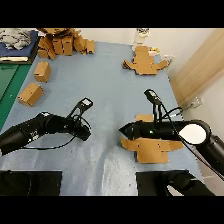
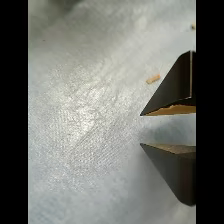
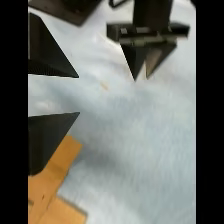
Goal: Fold the box.
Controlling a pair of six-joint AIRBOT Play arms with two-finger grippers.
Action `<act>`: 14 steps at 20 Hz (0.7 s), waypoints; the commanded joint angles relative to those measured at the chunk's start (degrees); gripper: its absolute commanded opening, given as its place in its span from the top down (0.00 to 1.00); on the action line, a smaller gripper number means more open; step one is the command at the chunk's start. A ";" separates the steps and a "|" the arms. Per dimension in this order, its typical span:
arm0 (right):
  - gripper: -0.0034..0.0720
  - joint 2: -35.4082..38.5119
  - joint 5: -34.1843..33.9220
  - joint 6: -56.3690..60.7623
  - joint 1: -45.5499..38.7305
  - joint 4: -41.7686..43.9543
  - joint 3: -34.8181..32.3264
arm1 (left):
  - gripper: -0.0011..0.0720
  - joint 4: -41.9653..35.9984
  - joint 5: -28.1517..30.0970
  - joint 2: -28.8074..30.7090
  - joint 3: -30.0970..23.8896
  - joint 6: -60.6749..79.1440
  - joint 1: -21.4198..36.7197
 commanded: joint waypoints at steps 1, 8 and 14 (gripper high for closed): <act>0.49 -4.72 4.63 13.20 -5.03 -19.47 3.28 | 0.58 -1.79 -3.91 0.04 0.57 -14.10 2.19; 0.49 -9.44 24.81 2.80 -40.68 -31.95 14.05 | 0.58 -3.91 -16.24 0.04 5.05 -15.10 10.25; 0.14 -15.41 22.77 -5.25 -63.08 -27.36 12.13 | 0.58 -19.21 -17.16 0.04 5.11 -5.16 14.16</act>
